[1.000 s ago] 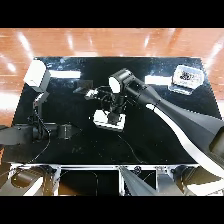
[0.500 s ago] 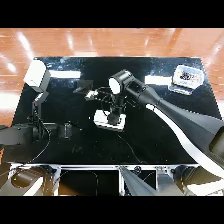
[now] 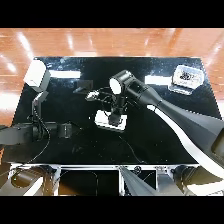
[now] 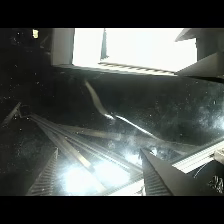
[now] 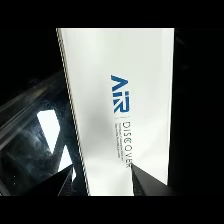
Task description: Fold the box and place the chain.
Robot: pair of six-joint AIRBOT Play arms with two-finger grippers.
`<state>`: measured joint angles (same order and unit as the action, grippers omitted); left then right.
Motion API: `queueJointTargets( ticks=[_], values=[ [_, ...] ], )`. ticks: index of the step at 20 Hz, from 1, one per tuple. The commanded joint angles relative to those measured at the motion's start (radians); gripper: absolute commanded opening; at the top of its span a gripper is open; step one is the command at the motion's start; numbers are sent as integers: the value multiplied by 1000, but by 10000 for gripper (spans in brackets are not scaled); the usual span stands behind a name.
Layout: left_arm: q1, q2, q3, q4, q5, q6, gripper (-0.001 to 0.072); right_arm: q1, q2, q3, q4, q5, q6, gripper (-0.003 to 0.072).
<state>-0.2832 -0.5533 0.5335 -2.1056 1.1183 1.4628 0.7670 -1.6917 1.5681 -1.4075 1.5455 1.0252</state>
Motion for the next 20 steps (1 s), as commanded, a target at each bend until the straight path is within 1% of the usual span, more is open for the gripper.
queueJointTargets(
  ticks=[1, 4, 5, 6, 7, 8, 9, 10, 11, 13, 14, 15, 16, 17, 20],
  values=[
    [1, 0, 0, 0, 0, 0, 619, -3, 26, 1, -1, -5, 12, 466],
    [1, 0, 0, 0, -1, 0, 619, -5, 45, 1, -1, -5, 26, 466],
    [1, 0, 0, 0, -1, 0, 619, -5, 51, 1, -1, -5, 51, 453],
    [1, 0, 0, 0, -1, 0, 619, -8, 62, 1, 1, -5, 105, 331],
    [1, 0, 0, 0, -1, 0, 619, -18, 77, 0, 13, -10, 187, 240],
    [1, 0, 0, 0, -1, 0, 619, -38, 98, -5, 60, -31, 275, 148],
    [1, 0, 0, 0, -1, 0, 619, -60, 131, -34, 132, -74, 325, 85],
    [1, 0, 0, 0, -3, 0, 619, -80, 180, -99, 194, -162, 383, 67],
    [1, 0, 0, 0, -5, 0, 619, -93, 251, -208, 230, -292, 451, 67],
    [1, 0, 0, 0, -5, 0, 619, -87, 417, -468, 239, -649, 728, 69],
    [1, 0, 0, 0, -6, 0, 619, -72, 489, -596, 279, -830, 877, 69],
    [1, 0, 0, 0, -12, 0, 619, -54, 530, -692, 328, -966, 966, 69],
    [1, 0, 0, 0, -23, 0, 620, -29, 543, -760, 379, -1070, 1009, 69],
    [1, 0, 0, 0, -31, 0, 619, -5, 535, -785, 415, -1115, 1012, 68],
    [1, 0, 0, 0, -34, 0, 619, 35, 493, -787, 418, -1121, 1013, 68]
  ],
)
